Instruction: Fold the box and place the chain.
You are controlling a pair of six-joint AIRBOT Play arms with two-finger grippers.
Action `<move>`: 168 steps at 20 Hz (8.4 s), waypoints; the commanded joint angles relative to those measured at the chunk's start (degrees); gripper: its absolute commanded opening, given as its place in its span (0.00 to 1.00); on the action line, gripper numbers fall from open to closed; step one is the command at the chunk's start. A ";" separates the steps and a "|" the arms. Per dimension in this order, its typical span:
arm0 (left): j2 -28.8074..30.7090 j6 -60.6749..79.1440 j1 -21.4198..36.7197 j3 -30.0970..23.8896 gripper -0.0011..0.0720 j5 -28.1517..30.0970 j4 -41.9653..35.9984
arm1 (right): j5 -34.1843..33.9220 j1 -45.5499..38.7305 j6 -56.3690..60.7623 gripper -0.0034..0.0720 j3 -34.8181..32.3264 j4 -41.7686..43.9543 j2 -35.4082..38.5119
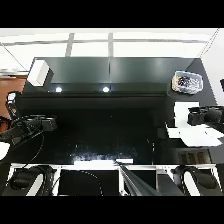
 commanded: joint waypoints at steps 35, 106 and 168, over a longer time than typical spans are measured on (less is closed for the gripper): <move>-25.51 11.47 0.04 13.51 1.00 1.03 3.23 | 9.70 -33.16 17.53 1.00 32.52 -19.43 -51.93; -71.49 57.55 -11.06 25.86 0.34 -26.80 -50.27 | -2.14 7.32 -35.56 0.06 -17.66 51.43 -22.69; -64.28 90.77 -28.17 28.72 0.05 0.00 -35.32 | -8.76 31.50 -51.91 0.89 -14.97 19.17 -25.70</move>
